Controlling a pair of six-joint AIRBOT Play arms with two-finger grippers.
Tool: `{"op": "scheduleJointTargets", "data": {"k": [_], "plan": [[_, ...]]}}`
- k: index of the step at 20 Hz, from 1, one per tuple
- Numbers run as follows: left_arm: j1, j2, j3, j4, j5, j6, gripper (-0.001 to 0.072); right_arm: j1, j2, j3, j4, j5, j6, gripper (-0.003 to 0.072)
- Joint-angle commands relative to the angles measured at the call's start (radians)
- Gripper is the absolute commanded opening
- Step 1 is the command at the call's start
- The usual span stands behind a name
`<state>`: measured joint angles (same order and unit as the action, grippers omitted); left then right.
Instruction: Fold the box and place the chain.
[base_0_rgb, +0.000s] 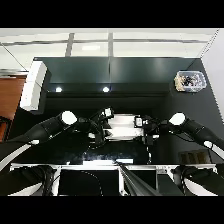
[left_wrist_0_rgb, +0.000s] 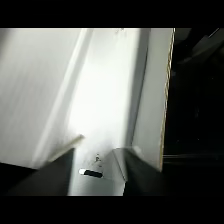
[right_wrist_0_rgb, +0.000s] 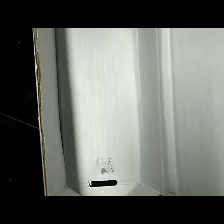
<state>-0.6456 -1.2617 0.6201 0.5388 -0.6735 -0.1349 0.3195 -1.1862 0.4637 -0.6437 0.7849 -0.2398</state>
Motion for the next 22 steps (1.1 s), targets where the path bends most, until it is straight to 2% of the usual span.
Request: {"op": "scheduleJointTargets", "data": {"k": [1,2,3,5,8,11,13,14,16,18,20,22], "plan": [[-0.009,-0.001,0.001,0.027,-0.001,-0.003,0.0589,0.0,0.001,-0.001,0.0,0.0,0.0,0.0201],[-0.009,0.0,0.001,0.026,-0.001,-0.004,0.0406,0.0,0.001,-0.001,0.0,0.0,0.0,0.0201],[-0.007,0.001,0.001,0.029,-0.006,-0.004,0.0173,0.0,0.001,-0.001,0.0,0.0,0.0,0.0201],[-0.003,0.022,0.001,0.06,-0.018,-0.022,0.0023,0.0,0.001,-0.001,0.0,0.0,0.0,0.0201],[0.059,0.128,0.001,0.26,-0.061,-0.289,0.0023,0.0,0.001,-0.001,0.0,-0.001,0.0,0.0201],[0.223,0.247,0.001,0.474,-0.143,-0.771,0.0023,0.0,0.001,-0.001,0.0,-0.001,0.0,0.0201],[0.322,0.279,-0.005,0.557,-0.184,-0.859,0.0023,0.0,0.001,-0.001,0.0,-0.001,0.0,0.0201],[0.36,0.28,-0.016,0.557,-0.188,-0.896,0.0023,0.0,0.001,-0.001,0.001,-0.001,0.0,0.0201],[0.435,0.265,-0.037,0.557,-0.202,-1.173,0.0024,0.0,0.001,-0.001,0.0,-0.001,0.0,0.02],[0.515,0.227,-0.065,0.516,-0.259,-1.398,0.0025,0.0,0.001,-0.001,0.002,-0.001,0.0,0.0201],[0.576,0.167,-0.101,0.377,-0.335,-1.369,0.0025,0.0,0.001,-0.001,0.003,-0.001,0.0,0.0201],[0.591,0.098,-0.134,0.227,-0.38,-1.234,0.0025,0.0,0.001,-0.001,0.005,-0.001,0.0,0.0201]]}}
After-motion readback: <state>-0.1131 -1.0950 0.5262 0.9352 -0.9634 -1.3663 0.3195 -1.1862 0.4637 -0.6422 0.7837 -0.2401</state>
